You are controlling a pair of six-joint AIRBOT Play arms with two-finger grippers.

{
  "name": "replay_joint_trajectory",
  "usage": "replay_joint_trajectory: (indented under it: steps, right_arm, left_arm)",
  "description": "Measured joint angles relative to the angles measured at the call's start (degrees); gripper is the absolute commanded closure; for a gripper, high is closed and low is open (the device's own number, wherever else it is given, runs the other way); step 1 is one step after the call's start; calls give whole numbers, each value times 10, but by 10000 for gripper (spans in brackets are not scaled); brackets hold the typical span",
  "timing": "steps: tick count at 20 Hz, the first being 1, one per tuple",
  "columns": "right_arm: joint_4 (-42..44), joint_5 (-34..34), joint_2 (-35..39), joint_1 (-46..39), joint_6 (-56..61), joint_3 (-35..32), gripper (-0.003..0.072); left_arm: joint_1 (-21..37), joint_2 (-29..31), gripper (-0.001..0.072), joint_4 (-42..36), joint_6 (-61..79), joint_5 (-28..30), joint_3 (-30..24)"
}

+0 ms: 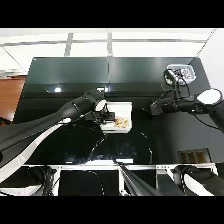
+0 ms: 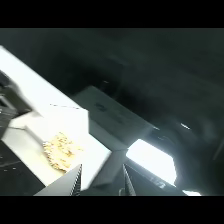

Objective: Fold the box and place the chain.

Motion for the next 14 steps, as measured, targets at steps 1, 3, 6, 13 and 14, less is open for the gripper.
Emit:
replay_joint_trajectory:
  steps: [1,3,6,13,14]
  right_arm:
    - [-4,3,0,-9,0,0,365]
    - [-9,9,0,-19,0,0,365]
    - [-13,13,0,-25,0,0,365]
    - [-16,19,0,-29,1,0,365]
    - [-16,19,0,-29,1,0,364]
  left_arm:
    - [-1,0,673,0,0,0,0]
    - [-1,0,328,-1,0,-6,3]
    - [-1,6,263,-2,1,-24,17]
    - [2,110,264,35,107,-78,19]
    - [13,136,265,49,123,-81,2]
